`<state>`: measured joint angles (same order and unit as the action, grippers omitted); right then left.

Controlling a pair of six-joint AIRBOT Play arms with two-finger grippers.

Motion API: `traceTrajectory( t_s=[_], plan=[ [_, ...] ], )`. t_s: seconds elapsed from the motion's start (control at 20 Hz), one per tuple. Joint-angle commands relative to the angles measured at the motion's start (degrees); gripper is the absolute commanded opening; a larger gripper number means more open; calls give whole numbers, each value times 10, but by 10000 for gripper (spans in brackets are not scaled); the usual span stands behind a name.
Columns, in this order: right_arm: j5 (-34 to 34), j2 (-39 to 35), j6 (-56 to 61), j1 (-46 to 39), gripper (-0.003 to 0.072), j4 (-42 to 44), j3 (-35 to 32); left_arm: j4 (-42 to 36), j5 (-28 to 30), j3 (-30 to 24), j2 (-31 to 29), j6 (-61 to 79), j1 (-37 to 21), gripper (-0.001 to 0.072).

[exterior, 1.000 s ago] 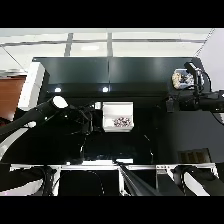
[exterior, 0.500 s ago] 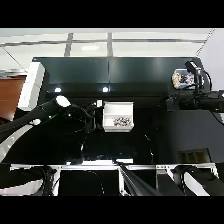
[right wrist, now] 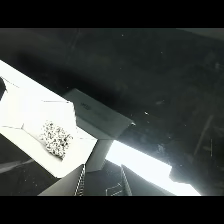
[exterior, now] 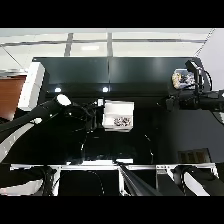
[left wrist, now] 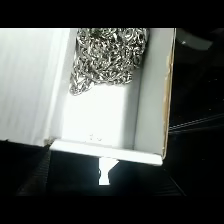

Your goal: Fold the box and place the chain.

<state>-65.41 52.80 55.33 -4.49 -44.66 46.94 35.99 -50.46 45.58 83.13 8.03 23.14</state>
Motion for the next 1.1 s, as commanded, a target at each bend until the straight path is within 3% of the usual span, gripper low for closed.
traceTrajectory(
  t_s=[0.0, 0.3, 0.35, 0.5, 0.55, 0.6, 0.65, 0.75, 0.9, 1.05],
  plan=[
    [1, 0, 0, 0, 269, 0, 0, -7, 3, 1, 1, 33, 11, 719],
    [1, 0, 0, 0, 268, 0, 0, -6, 25, 1, 1, 34, 37, 710],
    [1, 0, 0, 0, 269, 0, 0, -3, 24, 1, 1, 33, 37, 681],
    [21, 2, 2, 3, 269, 0, -5, 12, 22, 1, 1, 33, 38, 469],
    [40, 2, 21, 7, 273, 0, -13, 12, 22, 1, 1, 33, 38, 466],
    [57, 5, 50, 15, 420, -4, -19, 12, 22, 1, 1, 33, 38, 466],
    [71, 16, 71, 29, 711, -4, -21, 12, 22, 1, 1, 33, 38, 466],
    [111, 52, 82, 64, 710, 21, -20, 12, 19, 1, 1, 33, 38, 466],
    [228, 131, 62, 126, 709, 100, -5, 12, 19, 1, 1, 33, 38, 467],
    [202, 212, 9, 169, 709, 110, 42, 12, 20, 1, 1, 33, 38, 467]
  ],
)
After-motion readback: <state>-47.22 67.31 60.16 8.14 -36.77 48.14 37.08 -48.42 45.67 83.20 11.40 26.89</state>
